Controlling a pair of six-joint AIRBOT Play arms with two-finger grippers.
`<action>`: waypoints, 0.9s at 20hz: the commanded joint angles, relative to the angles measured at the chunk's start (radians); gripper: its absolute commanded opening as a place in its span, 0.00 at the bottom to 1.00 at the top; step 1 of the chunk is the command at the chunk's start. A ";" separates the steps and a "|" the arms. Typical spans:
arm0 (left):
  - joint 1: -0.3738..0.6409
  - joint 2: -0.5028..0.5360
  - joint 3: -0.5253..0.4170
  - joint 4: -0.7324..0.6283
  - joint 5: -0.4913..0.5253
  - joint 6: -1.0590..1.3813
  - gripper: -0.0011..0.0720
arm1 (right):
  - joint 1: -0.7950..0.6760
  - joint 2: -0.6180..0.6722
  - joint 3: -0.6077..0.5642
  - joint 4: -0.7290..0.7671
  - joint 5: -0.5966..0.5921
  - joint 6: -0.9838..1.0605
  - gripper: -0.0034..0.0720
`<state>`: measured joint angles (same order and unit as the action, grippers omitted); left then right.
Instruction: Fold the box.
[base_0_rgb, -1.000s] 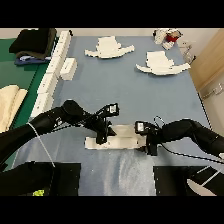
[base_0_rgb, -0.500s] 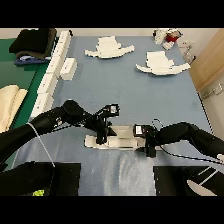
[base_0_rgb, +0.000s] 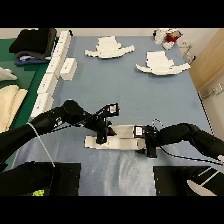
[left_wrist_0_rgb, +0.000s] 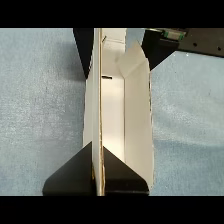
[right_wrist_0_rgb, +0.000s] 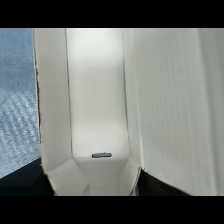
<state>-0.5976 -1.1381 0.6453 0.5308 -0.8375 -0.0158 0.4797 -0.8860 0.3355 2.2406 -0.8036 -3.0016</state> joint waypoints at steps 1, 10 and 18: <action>0.000 0.001 0.001 0.000 -0.001 0.000 0.04 | 0.000 0.005 0.000 0.008 0.002 0.000 0.91; 0.000 0.001 0.001 0.000 -0.001 0.000 0.04 | 0.000 -0.011 -0.001 0.008 0.003 0.000 0.73; 0.000 0.001 0.001 0.000 -0.001 0.000 0.04 | 0.000 -0.019 0.000 0.000 0.005 0.000 0.73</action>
<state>-0.5980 -1.1381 0.6453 0.5312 -0.8391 -0.0162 0.4797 -0.9031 0.3355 2.2471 -0.7967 -3.0024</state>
